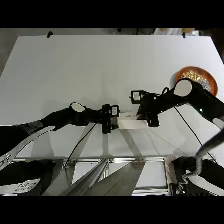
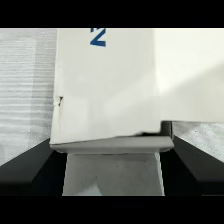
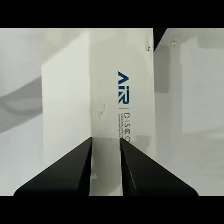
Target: Fold the box and place the chain.
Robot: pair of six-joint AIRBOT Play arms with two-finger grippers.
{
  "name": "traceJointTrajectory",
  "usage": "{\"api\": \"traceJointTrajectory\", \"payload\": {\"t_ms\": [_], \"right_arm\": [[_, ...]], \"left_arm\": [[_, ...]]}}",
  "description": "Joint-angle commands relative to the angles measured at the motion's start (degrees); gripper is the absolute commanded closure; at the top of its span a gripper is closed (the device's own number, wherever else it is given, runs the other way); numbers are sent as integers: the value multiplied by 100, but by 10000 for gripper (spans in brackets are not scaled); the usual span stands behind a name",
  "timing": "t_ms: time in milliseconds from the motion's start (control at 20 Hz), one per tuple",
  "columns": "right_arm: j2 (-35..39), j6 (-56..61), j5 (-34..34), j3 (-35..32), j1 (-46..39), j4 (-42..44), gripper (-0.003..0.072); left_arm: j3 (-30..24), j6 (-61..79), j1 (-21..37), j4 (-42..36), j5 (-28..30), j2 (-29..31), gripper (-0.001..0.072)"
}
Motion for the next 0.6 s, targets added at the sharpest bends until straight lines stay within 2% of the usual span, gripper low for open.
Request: {"api": "traceJointTrajectory", "payload": {"t_ms": [0,250,550], "right_arm": [[166,-181,-175,-190,184,15,443],[245,-179,-208,-190,396,-42,426],[315,-122,-542,-201,396,-496,406]], "left_arm": [[-2,0,-2,0,0,-2,398],[-2,0,-2,0,0,-2,398],[-2,2,-2,0,0,-2,398]]}}
